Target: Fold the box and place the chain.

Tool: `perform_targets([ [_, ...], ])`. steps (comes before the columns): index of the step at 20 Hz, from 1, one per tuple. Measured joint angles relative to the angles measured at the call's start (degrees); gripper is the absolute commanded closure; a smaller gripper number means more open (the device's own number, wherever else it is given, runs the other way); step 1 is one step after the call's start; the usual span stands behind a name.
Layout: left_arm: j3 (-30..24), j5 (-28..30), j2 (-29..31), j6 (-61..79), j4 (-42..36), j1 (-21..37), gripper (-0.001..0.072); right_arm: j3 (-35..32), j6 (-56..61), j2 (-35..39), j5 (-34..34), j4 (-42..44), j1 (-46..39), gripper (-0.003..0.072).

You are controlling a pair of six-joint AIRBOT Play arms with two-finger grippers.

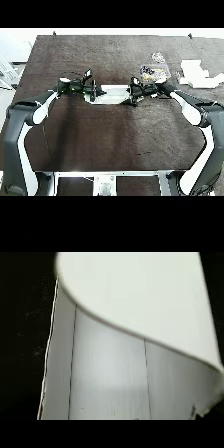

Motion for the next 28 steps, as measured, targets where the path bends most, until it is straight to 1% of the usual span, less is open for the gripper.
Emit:
perform_targets([
  [8,0.0,0.0,0.0,0.0,0.0,0.0,0.0688,0.1,0.1,-0.4,0.0,0.5,-0.1,0.0057],
  [9,0.0,0.0,0.0,0.0,0.0,0.0,0.0688,0.1,0.1,-0.4,0.0,0.5,-0.1,0.0105],
  [28,0.0,0.0,0.0,0.0,0.0,0.0,0.0688,0.8,0.2,-0.9,1.0,0.7,-0.4,0.0106],
])
